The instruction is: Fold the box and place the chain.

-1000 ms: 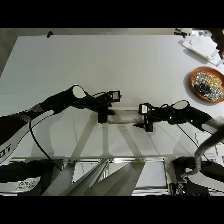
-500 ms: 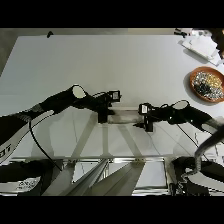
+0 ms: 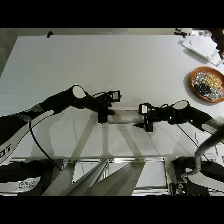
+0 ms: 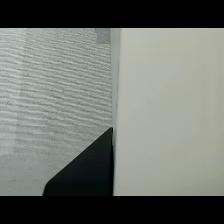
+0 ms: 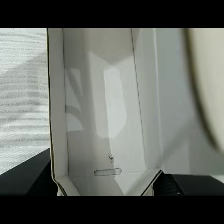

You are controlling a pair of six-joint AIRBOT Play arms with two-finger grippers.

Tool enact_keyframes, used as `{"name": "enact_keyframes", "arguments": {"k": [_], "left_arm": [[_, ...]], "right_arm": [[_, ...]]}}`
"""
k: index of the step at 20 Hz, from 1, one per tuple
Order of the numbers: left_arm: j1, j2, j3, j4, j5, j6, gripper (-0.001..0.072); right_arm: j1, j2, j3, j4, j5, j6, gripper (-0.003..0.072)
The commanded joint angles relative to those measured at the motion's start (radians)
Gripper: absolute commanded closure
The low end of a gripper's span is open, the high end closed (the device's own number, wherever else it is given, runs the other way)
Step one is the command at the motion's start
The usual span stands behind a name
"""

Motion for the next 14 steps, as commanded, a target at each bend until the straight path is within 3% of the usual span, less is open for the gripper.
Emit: {"name": "enact_keyframes", "arguments": {"k": [1, 4, 5, 8, 9, 14], "left_arm": [[0.0, 0.0, 0.0, 0.0, 0.0, 0.0, 0.0697], [0.0, 0.002, 0.0, 0.0, 0.0, 0.0, 0.0694], [0.0, 0.002, 0.0, 0.0, 0.0, 0.0, 0.0638], [0.0, 0.003, 0.0, 0.0, -0.056, 0.001, 0.0363], [0.001, 0.008, 0.0, 0.0, -0.071, 0.0, 0.0322], [0.003, 0.079, 0.0, 0.005, -0.09, 0.0, 0.0289]], "right_arm": [[0.001, -0.001, 0.0, 0.0, 0.0, 0.0, 0.0221], [0.001, 0.0, 0.0, 0.0, 0.0, 0.0, 0.0221], [0.001, -0.001, 0.0, 0.0, 0.0, -0.001, 0.0221], [0.001, -0.001, 0.0, 0.0, 0.0, 0.0, 0.0221], [0.001, -0.001, 0.0, 0.0, 0.001, 0.0, 0.0221], [0.001, 0.0, 0.0, 0.0, 0.001, 0.0, 0.0221]]}}
